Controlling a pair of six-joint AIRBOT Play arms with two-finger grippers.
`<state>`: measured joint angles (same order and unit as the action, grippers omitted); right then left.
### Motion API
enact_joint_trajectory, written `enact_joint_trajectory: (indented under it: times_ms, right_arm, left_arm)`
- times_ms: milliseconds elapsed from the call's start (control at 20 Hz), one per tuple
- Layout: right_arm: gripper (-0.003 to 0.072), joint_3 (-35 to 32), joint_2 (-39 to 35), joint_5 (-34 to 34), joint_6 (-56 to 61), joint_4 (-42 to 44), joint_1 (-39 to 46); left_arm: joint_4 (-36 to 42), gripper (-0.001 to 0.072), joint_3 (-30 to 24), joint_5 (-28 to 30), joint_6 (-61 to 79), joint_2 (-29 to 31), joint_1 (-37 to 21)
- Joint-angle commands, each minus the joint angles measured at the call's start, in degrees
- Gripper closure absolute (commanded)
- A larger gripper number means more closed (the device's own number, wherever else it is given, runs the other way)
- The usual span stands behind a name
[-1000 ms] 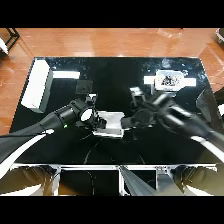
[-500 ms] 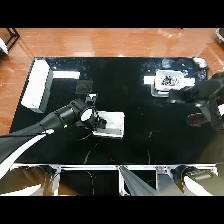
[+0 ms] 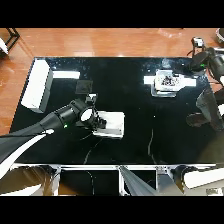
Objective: Fold the box and place the chain.
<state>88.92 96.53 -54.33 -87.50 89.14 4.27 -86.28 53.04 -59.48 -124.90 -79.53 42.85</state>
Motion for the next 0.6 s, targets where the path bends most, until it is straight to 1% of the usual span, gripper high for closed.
enact_joint_trajectory:
  times_ms: [0, 100, 200, 450, 550]
  right_arm:
    - [0.0108, 6.84, 8.02, -0.87, -7.52, -1.11, 0.26]
    - [0.0109, 6.86, 8.76, -1.49, -13.14, -2.10, 0.20]
    - [0.0108, 6.86, 8.92, -1.20, -16.02, -2.78, 0.26]
    - [0.0108, 6.86, 9.49, -1.62, -19.47, -2.82, 0.37]
    - [0.0108, 6.86, 10.08, -2.75, -21.05, -2.84, 0.35]
  left_arm:
    - [-0.02, 0.0691, 0.02, -0.15, -0.02, -0.04, -0.02]
    - [-0.02, 0.0691, 0.02, -0.07, -0.02, -0.04, -0.02]
    - [-0.02, 0.0691, 0.02, -0.07, -0.04, -0.04, -0.02]
    - [0.00, 0.0691, 0.02, 0.46, -0.02, -0.04, -0.02]
    - [0.00, 0.0691, 0.02, 0.37, -0.02, -0.04, -0.02]
